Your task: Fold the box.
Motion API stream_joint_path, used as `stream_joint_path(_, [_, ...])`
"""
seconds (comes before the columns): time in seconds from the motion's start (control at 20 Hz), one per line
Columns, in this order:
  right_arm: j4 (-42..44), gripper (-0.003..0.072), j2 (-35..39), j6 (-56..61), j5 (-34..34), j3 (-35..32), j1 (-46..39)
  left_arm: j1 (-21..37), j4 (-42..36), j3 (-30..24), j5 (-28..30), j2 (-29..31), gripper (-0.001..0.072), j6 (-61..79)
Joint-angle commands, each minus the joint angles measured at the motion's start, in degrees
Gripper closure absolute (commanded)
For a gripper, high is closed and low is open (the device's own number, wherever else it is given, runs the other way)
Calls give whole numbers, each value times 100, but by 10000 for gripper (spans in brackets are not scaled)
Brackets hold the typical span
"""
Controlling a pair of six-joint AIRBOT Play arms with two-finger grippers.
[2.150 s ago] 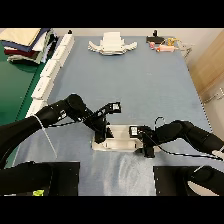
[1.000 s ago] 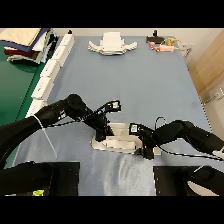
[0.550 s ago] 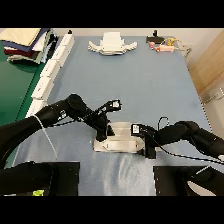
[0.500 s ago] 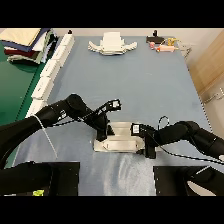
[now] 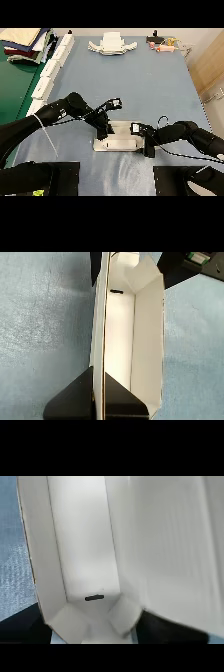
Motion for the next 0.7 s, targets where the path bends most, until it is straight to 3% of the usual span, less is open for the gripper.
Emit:
stream_joint_path(0.0, [-50,-28,11,4,9,7,7,7,-57,44,7,37,694,15])
stream_joint_path(0.65, [-385,-26,114,4,354,15,4,-352,-153,15,470,127,694,361])
